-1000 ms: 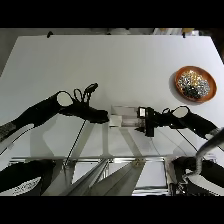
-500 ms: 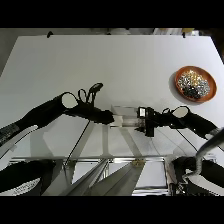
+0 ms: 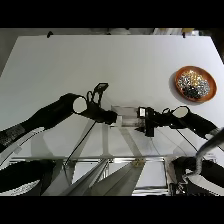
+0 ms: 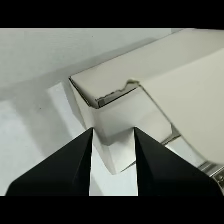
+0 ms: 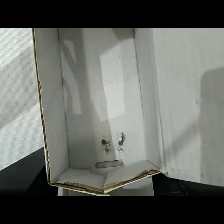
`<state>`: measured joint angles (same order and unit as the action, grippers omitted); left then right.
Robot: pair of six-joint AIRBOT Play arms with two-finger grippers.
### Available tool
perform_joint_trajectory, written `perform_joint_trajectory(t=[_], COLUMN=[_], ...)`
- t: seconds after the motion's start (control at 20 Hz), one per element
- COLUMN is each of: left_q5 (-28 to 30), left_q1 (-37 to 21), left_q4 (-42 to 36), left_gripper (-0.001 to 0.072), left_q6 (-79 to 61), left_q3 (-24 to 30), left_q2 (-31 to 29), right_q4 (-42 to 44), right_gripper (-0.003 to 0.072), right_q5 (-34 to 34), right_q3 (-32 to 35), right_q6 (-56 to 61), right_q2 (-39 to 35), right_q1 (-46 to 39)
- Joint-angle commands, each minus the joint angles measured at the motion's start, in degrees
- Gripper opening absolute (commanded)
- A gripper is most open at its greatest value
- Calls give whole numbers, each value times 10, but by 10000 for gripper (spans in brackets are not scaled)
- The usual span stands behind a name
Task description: Fold the box and place the chain.
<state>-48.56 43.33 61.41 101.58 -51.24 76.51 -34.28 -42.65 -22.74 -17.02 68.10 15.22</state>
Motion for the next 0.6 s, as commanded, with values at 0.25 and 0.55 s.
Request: perform_joint_trajectory(t=[0.25, 0.55], left_q5=[-113, -210], left_q1=[54, 65], left_q4=[139, 185], left_gripper=[292, 290], left_q6=[203, 324], left_q3=[-118, -202], left_q2=[87, 144], right_q4=[0, 0], right_gripper=[328, 328], right_q5=[0, 0], right_q3=[0, 0], right_q6=[0, 0], right_q2=[0, 0], right_q1=[0, 0])
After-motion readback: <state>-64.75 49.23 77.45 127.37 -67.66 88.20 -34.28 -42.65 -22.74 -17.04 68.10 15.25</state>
